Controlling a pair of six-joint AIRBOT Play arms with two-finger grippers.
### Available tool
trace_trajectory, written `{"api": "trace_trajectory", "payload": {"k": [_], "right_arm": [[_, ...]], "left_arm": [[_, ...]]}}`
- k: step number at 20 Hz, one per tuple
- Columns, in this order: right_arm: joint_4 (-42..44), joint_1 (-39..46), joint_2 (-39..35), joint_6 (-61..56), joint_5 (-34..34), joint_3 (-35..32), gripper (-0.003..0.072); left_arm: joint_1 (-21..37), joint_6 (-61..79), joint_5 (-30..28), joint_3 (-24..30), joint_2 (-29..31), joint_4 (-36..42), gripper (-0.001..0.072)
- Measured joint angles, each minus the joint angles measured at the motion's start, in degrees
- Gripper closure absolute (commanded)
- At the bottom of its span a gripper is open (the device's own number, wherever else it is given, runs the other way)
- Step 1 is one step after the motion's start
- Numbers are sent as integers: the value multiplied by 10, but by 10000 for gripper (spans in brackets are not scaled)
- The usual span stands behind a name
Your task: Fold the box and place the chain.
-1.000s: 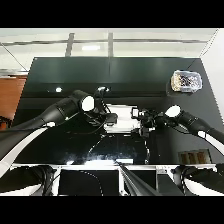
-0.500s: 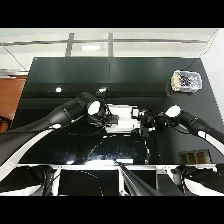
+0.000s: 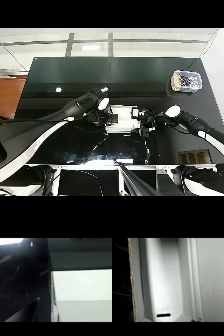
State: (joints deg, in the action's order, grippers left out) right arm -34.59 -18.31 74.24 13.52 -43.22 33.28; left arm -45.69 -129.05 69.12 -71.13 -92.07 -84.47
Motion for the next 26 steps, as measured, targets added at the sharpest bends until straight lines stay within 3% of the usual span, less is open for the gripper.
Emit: {"api": "trace_trajectory", "payload": {"k": [6, 8, 12, 13, 14, 15, 18, 19, 20, 21, 25, 26], "right_arm": [[0, 0, 0, 0, 0, 0, 271], [0, 0, 0, 0, 0, 0, 271], [0, 0, 0, 0, 0, 0, 271], [0, 0, 0, 0, 0, 0, 272], [0, 0, 0, 0, 0, 0, 272], [0, 0, 0, 0, 0, 0, 272], [0, 0, 0, 0, 0, 0, 272], [0, 0, 0, 0, 0, 0, 271], [0, 0, 0, 0, 0, 0, 272], [0, 0, 0, 0, 0, 0, 272], [0, 0, 0, 0, 0, 0, 270], [0, 0, 0, 0, 0, 0, 237]], "left_arm": [[-5, -14, 15, -20, -23, 2, 457], [-5, -16, 13, -22, -27, 5, 680], [-5, -18, 15, -24, -29, 5, 681], [-5, -18, 15, -24, -29, 5, 635], [-5, -18, 15, -24, -29, 5, 442], [-4, -18, 20, -24, -30, 5, 347], [-3, -18, 19, -29, -30, 6, 355], [-3, -18, 19, -30, -30, 7, 463], [-3, -19, 20, -31, -30, 7, 627], [-3, -21, 19, -31, -30, 7, 682], [-3, -25, 19, -32, -30, 7, 682], [-3, -25, 18, -32, -30, 7, 682]]}}
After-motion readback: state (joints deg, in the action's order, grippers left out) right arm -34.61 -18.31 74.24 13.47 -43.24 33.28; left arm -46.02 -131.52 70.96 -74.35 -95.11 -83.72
